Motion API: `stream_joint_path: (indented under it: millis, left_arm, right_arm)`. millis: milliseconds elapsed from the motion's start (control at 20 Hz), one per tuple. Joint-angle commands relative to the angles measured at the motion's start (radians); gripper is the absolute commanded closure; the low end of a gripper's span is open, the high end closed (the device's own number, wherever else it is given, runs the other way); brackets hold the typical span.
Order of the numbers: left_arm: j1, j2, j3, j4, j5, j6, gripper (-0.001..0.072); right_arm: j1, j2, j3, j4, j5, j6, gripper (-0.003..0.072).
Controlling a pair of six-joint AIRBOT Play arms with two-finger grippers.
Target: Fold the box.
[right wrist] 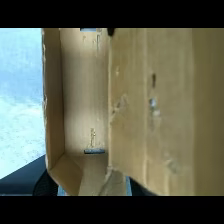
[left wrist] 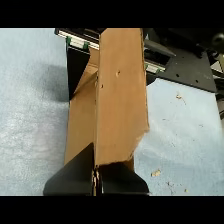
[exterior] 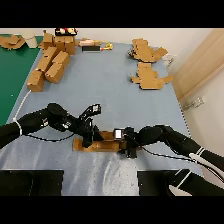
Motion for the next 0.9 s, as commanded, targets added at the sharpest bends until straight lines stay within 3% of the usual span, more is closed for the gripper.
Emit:
stream_joint_path:
  millis: [0, 150, 650, 700, 750, 850]
  left_arm:
    - [0.000, 0.000, -0.001, 0.019, 0.002, -0.013, 0.0697]
    - [0.000, 0.000, -0.001, 0.019, 0.015, -0.013, 0.0697]
    - [0.000, 0.000, -0.001, 0.013, 0.045, -0.031, 0.0697]
    - [0.000, 0.000, -0.001, 0.013, 0.045, -0.032, 0.0697]
    - [0.000, 0.000, -0.001, 0.013, 0.044, -0.031, 0.0697]
    - [0.000, 0.000, -0.001, 0.013, 0.045, -0.031, 0.0697]
  right_arm:
    - [0.000, 0.007, 0.000, 0.001, -0.002, 0.001, 0.0175]
    - [0.000, 0.002, -0.002, 0.000, -0.005, 0.001, 0.0219]
    - [0.000, -0.013, -0.001, 0.005, -0.006, 0.000, 0.0213]
    - [0.000, -0.013, -0.001, 0.006, -0.006, 0.000, 0.0210]
    - [0.000, -0.013, -0.001, 0.008, -0.006, 0.001, 0.0141]
    - [0.000, -0.013, -0.001, 0.010, -0.006, 0.000, 0.0142]
